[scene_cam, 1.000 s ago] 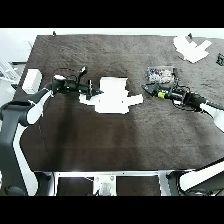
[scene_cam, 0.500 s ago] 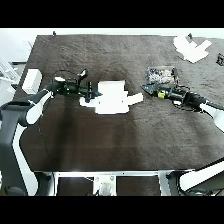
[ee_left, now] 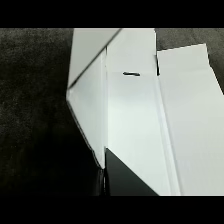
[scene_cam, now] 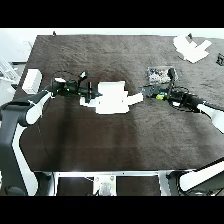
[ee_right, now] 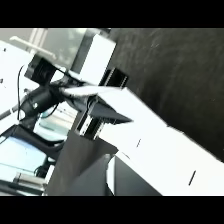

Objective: Fold the box and place the chain.

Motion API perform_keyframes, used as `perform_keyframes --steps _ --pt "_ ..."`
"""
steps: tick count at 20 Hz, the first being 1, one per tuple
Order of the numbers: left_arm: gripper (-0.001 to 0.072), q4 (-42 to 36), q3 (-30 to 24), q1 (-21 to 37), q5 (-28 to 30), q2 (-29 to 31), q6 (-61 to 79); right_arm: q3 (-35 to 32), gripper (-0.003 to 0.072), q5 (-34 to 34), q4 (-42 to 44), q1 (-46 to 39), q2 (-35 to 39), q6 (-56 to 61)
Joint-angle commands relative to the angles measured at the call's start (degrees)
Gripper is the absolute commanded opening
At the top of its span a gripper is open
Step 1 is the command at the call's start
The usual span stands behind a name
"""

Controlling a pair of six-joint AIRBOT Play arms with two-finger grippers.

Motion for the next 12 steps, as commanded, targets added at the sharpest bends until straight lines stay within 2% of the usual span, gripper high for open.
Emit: perform_keyframes --steps 1,5,8,12 --pt "0.0019 0.28 -0.02 0.0 -0.02 -0.04 0.17 -2.51 0.001 -1.03 -0.31 1.86 0.04 -2.12" --pt "0.002 0.5 -0.02 0.0 -1.09 -0.04 0.11 -3.17 0.0009 -10.78 -4.2 2.12 0.02 -0.2" --pt "0.0021 0.74 -0.02 0.0 -1.6 -0.04 0.11 -3.08 0.0009 -16.96 -11.23 2.12 0.04 6.27" --pt "0.0021 0.94 -0.02 0.0 -1.73 -0.04 0.09 -3.15 0.0007 -17.7 -14.75 2.86 1.11 7.96"
